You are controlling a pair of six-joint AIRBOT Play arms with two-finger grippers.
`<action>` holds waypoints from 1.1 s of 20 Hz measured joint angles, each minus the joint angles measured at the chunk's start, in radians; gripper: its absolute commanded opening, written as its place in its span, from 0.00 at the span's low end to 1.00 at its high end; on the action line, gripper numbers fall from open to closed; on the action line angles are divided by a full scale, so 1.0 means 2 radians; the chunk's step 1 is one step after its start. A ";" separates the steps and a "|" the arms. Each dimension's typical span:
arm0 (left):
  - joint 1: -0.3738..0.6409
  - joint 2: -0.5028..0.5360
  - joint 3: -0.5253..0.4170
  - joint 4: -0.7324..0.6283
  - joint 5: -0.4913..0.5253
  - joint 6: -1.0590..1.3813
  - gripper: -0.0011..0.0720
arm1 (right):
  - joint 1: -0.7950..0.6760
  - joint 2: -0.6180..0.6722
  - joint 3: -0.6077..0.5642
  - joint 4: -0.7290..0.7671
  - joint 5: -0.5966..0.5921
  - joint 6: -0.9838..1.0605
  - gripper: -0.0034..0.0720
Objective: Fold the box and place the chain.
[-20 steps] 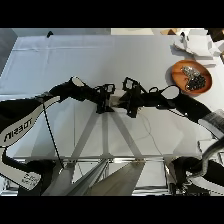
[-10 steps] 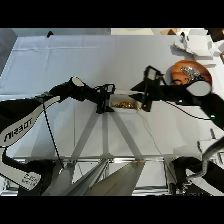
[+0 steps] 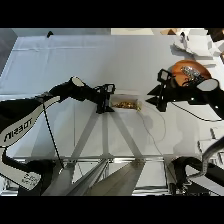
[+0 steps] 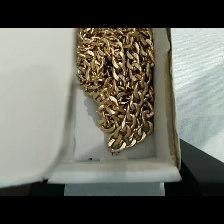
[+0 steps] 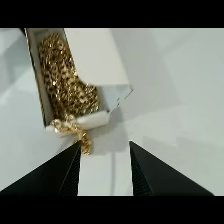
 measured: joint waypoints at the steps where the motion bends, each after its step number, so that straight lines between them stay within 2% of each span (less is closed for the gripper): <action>1: 0.000 0.000 0.000 0.000 0.000 0.000 0.27 | 0.005 -0.016 0.000 -0.005 0.002 -0.001 0.49; 9: 0.000 0.000 0.000 0.000 0.000 0.000 0.27 | 0.051 -0.106 -0.001 -0.017 -0.005 -0.066 0.49; 10: 0.000 0.000 0.000 0.000 0.000 0.000 0.27 | 0.053 -0.111 -0.001 -0.017 -0.010 -0.070 0.48; 12: 0.000 0.000 0.000 0.000 0.000 0.000 0.27 | 0.055 -0.116 -0.001 -0.017 -0.018 -0.074 0.37; 22: 0.000 0.000 0.000 0.000 0.000 0.000 0.27 | 0.058 -0.124 -0.001 -0.010 -0.062 -0.079 0.37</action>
